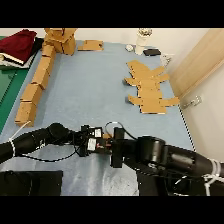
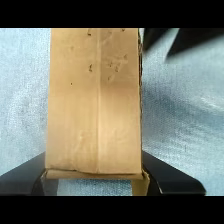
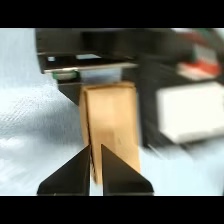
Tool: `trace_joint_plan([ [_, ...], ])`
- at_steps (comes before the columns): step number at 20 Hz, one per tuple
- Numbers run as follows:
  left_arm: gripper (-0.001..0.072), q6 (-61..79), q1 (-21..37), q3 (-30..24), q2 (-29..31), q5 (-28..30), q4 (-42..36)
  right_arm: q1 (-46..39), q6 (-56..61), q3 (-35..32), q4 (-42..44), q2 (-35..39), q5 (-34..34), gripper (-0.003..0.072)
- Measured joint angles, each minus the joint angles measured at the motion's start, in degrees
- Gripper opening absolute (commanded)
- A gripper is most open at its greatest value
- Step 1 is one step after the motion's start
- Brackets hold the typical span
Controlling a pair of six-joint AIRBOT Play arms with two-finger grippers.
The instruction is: Fold the box.
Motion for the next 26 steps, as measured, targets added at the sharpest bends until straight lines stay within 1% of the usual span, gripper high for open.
trace_joint_plan([
  [1, 0.0488, 0.00, 0.00, 0.00, 0.00, 0.00, 0.00, 0.00, 3.98, 0.33, 0.00, 1.97, -2.43, 0.0061],
  [2, 0.0488, 0.00, 0.00, 0.00, 0.00, 0.00, 0.00, -0.13, 8.31, 0.26, 0.28, 3.82, -4.66, 0.0003],
  [5, 0.0488, 0.00, 0.00, 0.00, 0.00, 0.00, 0.00, -1.46, 23.76, -2.67, 3.17, 9.33, -9.55, 0.0002],
  [7, 0.0488, 0.00, 0.00, 0.00, 0.00, 0.00, 0.00, -2.36, 34.01, -6.47, 6.19, 12.09, -9.66, 0.0002],
  [8, 0.0488, 0.00, 0.00, 0.00, 0.00, 0.00, 0.00, -2.60, 38.82, -8.66, 7.87, 12.96, -8.28, 0.0002],
  [10, 0.0488, 0.00, 0.00, 0.00, 0.00, 0.00, 0.00, -2.97, 47.76, -13.53, 10.34, 13.92, -1.75, 0.0002],
  [12, 0.0488, 0.00, 0.00, 0.00, 0.00, 0.00, 0.00, -3.21, 54.84, -17.94, 12.59, 13.81, 9.75, 0.0001],
  [13, 0.0488, 0.00, 0.00, 0.00, 0.00, 0.00, 0.00, -3.34, 57.94, -19.74, 13.38, 13.27, 16.74, 0.0002],
  [15, 0.0488, 0.00, 0.00, 0.00, 0.00, 0.00, 0.00, -4.50, 62.69, -21.99, 14.19, 11.37, 28.94, 0.0002],
  [16, 0.0488, 0.00, 0.00, 0.00, 0.00, 0.00, 0.00, -5.33, 64.41, -22.75, 14.47, 10.05, 33.94, 0.0002],
  [18, 0.0488, 0.00, 0.00, 0.00, 0.00, 0.00, 0.00, -6.86, 66.51, -23.58, 14.97, 7.45, 41.75, 0.0002],
  [20, 0.0488, 0.00, 0.00, 0.00, 0.00, 0.00, 0.00, -7.96, 67.82, -24.06, 15.41, 4.98, 47.19, 0.0002],
  [21, 0.0488, 0.00, 0.00, 0.00, 0.00, 0.00, 0.00, -8.20, 68.15, -24.20, 15.47, 4.09, 48.78, 0.0002],
  [23, 0.0488, 0.00, 0.00, 0.00, 0.00, 0.00, 0.00, -8.63, 68.67, -24.37, 15.50, 2.80, 50.97, 0.0002],
  [26, 0.0488, 0.00, 0.00, 0.00, 0.00, 0.00, 0.00, -8.79, 69.37, -24.50, 15.67, 1.95, 52.41, 0.0002],
])
